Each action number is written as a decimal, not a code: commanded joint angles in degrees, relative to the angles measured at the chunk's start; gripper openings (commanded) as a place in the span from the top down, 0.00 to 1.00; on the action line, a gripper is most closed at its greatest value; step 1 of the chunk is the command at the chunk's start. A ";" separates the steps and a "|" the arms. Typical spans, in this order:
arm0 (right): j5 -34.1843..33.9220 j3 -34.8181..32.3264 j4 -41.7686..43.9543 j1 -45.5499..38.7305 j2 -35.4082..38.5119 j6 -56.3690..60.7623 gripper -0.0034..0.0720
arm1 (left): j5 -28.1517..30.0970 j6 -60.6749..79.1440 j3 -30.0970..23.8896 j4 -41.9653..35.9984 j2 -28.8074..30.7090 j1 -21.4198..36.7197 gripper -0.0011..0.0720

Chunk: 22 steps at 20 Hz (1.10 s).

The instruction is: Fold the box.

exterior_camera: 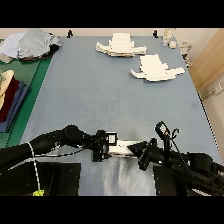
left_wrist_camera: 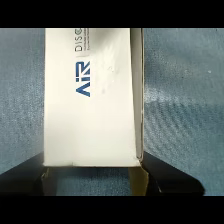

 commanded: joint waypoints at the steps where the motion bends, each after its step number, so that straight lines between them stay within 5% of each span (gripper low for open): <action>1: 2.29 -2.51 0.83 2.05 0.11 3.30 0.95 | 0.02 0.00 0.02 0.02 0.02 0.04 0.34; 22: 7.61 -5.07 -1.38 5.14 -7.85 3.28 0.95 | 0.04 0.00 0.02 0.00 0.02 0.04 0.34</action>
